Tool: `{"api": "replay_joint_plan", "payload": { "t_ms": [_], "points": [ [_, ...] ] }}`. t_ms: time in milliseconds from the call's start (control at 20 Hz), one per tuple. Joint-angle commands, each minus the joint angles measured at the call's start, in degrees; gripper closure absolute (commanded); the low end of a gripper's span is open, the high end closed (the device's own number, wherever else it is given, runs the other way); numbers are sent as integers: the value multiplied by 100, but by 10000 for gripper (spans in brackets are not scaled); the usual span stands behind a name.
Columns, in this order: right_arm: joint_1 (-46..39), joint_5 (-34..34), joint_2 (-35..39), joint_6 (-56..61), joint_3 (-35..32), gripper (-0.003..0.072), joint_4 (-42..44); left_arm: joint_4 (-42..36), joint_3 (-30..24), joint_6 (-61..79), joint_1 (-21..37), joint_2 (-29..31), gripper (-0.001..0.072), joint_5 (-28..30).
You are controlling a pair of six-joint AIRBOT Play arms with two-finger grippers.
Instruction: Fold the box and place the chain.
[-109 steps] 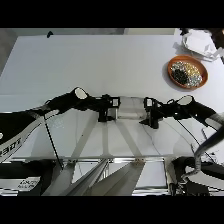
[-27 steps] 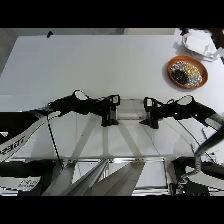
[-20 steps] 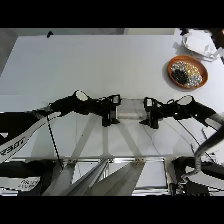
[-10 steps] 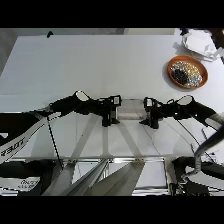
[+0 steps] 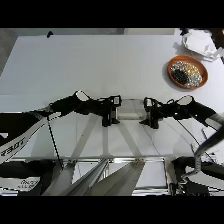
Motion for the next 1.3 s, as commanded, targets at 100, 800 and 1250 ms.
{"api": "replay_joint_plan", "payload": {
  "t_ms": [100, 800, 1250],
  "points": [
    [0, 85, -2, -20, 4, 289, 7, 2, -2, 2, -2, -2, 500, -13],
    [-13, -101, 953, 918, 7, -14, -1351, 0, -2, 2, -4, -2, 500, -15],
    [-13, 267, 2247, 2568, 9, 242, -2820, 0, -2, 2, -9, -2, 500, -13]
  ]
}}
